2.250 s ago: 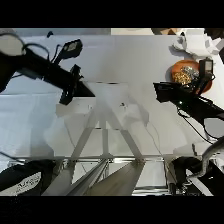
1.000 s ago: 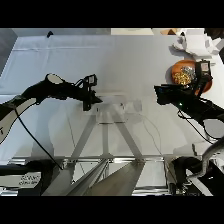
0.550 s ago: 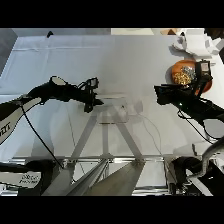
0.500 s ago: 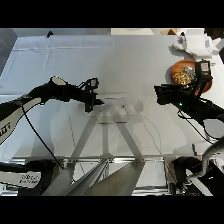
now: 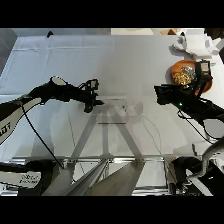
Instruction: Fold the box and place the chain.
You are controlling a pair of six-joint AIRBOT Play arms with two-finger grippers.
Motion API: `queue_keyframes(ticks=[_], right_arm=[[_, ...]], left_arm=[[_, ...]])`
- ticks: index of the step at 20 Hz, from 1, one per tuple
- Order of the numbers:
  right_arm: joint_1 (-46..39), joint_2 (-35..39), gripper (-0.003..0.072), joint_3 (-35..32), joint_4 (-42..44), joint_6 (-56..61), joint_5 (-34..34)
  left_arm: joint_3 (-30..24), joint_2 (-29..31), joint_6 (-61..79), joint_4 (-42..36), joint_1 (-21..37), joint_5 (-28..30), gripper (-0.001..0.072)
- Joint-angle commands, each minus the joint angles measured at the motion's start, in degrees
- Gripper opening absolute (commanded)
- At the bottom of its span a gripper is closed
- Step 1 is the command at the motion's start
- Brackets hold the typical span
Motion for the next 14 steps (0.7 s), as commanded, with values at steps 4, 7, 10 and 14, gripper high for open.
queue_keyframes(ticks=[4,7,10,14], right_arm=[[0.0,0.0,0.0358,0.0,0.0,0.0,0.0],[0.0,0.1,0.0358,0.0,0.1,0.0,0.0],[0.1,0.1,0.0361,0.1,0.3,-1.9,0.5],[4.5,0.1,0.0564,0.7,0.8,-17.7,4.4]], left_arm=[[0.0,0.0,-1.4,3.5,0.0,0.1,0.0007],[0.0,0.0,-1.4,3.4,0.0,0.1,0.0013],[0.0,0.0,-1.4,3.4,0.0,0.1,0.0013],[0.0,0.0,-1.4,3.4,0.0,0.1,0.0013]])
